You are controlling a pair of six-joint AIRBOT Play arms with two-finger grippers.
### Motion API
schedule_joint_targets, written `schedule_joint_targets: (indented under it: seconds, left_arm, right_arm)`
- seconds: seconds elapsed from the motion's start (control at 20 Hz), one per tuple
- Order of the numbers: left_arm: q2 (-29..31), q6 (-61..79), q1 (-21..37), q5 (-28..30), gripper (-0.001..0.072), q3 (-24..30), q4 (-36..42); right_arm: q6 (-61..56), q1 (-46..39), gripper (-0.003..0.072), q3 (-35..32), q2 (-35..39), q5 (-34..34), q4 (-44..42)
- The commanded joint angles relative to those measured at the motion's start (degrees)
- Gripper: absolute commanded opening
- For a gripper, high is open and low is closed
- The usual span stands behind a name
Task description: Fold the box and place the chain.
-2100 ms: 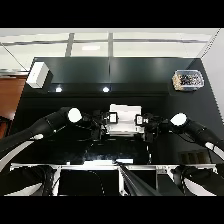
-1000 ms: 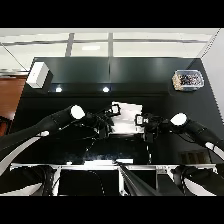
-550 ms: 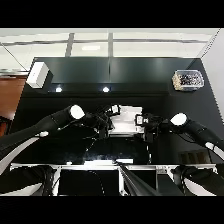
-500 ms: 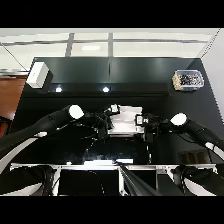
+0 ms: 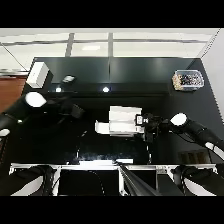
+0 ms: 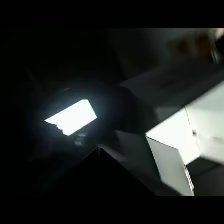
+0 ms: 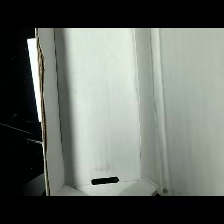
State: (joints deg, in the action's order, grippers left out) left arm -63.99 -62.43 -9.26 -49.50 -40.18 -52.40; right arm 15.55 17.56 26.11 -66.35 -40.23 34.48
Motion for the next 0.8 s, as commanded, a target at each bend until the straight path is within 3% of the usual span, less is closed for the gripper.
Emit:
schedule_joint_targets:
  seconds: [0.0,0.15,0.4,0.75]
  left_arm:
    - [-0.02,-11.41,11.10,-5.79,0.0025,6.47,15.15]
    - [-4.33,-6.51,10.32,-10.80,0.0024,11.04,19.02]
    - [-12.87,-3.50,1.66,-7.04,0.0023,10.67,22.08]
    - [-19.28,-2.03,-6.67,-3.23,0.0023,7.91,25.90]
  right_arm:
    - [-0.52,0.07,0.0234,-0.04,0.00,-0.02,-0.13]
    - [-0.52,0.07,0.0234,-0.04,0.00,-0.02,-0.13]
    - [-0.55,0.07,0.0234,-0.04,0.00,-0.04,-0.15]
    - [-0.55,0.07,0.0234,-0.04,0.00,-0.02,-0.15]
